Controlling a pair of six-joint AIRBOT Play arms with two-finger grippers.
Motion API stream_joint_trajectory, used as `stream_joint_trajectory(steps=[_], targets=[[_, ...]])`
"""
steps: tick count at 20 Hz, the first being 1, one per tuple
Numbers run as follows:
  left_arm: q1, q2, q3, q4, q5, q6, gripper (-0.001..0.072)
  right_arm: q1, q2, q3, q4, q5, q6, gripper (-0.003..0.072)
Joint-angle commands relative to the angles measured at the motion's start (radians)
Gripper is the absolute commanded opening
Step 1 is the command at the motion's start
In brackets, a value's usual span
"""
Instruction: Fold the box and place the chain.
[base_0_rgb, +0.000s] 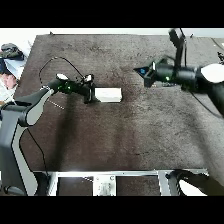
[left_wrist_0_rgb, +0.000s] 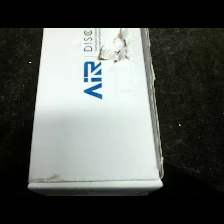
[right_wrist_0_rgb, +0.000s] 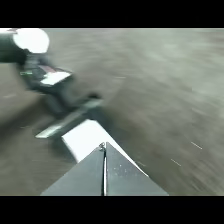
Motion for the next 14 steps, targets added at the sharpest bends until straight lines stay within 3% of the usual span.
stream_joint_trajectory(steps=[1,4,13,14], targets=[[0.000,0.000,0.000,0.000,0.001,0.001,0.0344,-0.001,0.206,-0.274,-0.002,-0.401,0.004,0.0010],[0.000,0.000,0.000,0.000,0.001,0.001,0.0345,-0.001,0.260,-0.367,-0.002,-0.509,0.004,0.0010],[0.000,0.000,0.001,-0.042,0.003,0.000,0.0341,-0.001,0.266,-0.425,-0.002,-0.550,0.003,0.0011],[0.000,0.001,0.004,-0.065,-0.003,-0.021,0.0137,-0.001,0.266,-0.425,-0.002,-0.550,0.004,0.0011]])
